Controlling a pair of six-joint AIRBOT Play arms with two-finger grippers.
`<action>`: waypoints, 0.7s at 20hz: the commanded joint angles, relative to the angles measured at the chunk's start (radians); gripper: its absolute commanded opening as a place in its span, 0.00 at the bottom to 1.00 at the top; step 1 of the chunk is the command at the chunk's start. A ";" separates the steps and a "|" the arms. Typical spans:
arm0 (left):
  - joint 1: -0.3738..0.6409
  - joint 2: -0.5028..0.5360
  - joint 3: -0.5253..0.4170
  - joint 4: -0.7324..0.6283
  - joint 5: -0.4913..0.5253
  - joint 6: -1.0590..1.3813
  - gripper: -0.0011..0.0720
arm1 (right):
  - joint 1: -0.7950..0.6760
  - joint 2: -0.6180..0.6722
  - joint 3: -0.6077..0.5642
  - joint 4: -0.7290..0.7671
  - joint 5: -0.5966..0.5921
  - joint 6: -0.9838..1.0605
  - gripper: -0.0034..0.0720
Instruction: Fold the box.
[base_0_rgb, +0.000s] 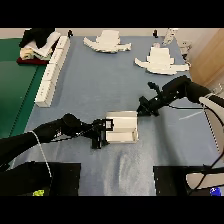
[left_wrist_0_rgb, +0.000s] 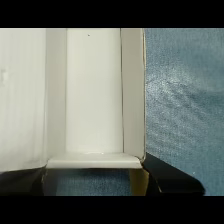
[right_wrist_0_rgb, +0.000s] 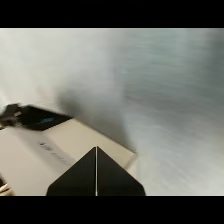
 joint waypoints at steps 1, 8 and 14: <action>0.000 0.000 0.000 0.000 0.000 0.000 0.74 | 0.011 -0.132 0.085 0.204 -0.178 -0.199 0.05; 0.000 0.000 0.000 0.000 0.000 0.000 0.74 | 0.084 -0.120 0.083 0.171 -0.267 -0.299 0.04; 0.000 0.000 0.001 0.000 0.000 0.000 0.74 | 0.116 0.077 -0.097 0.125 -0.110 -0.472 0.04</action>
